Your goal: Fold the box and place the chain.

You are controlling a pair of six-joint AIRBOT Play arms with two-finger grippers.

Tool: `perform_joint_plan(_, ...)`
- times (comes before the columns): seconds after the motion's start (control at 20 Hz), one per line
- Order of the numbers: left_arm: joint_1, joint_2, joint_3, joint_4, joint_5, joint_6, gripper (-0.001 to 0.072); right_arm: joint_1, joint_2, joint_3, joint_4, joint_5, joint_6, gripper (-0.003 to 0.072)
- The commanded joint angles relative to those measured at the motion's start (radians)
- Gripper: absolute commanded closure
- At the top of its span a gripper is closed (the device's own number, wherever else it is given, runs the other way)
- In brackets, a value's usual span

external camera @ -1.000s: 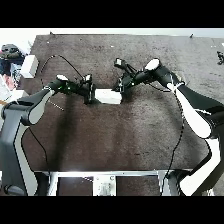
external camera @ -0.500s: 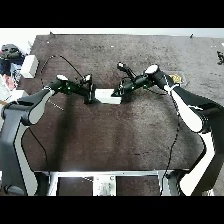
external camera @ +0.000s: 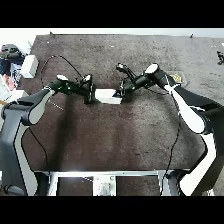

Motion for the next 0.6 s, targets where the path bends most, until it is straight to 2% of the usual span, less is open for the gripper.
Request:
perform_joint_plan(0.0, 0.0, 0.001, 0.001, 0.0, 0.0, 0.002, 0.0355, 0.002, 0.113, 0.002, 0.095, -0.035, 0.013, 0.0678)
perform_joint_plan(0.15, 0.0, 0.001, 0.001, 0.0, 0.0, 0.002, 0.0355, -0.005, 0.254, -0.013, 0.094, -0.041, 0.086, 0.0678)
perform_joint_plan(0.3, 0.0, 0.001, 0.001, 0.0, 0.0, 0.002, 0.0355, -0.036, 0.45, -0.16, 0.094, -0.135, 0.141, 0.0678)
perform_joint_plan(0.4, 0.0, 0.001, 0.001, 0.0, 0.0, 0.002, 0.0355, -0.068, 0.615, -0.336, 0.093, -0.288, 0.18, 0.0678)
perform_joint_plan(0.55, 0.0, 0.001, 0.001, -0.001, 0.0, 0.002, 0.0355, -0.114, 0.896, -0.657, 0.094, -0.639, 0.206, 0.0676)
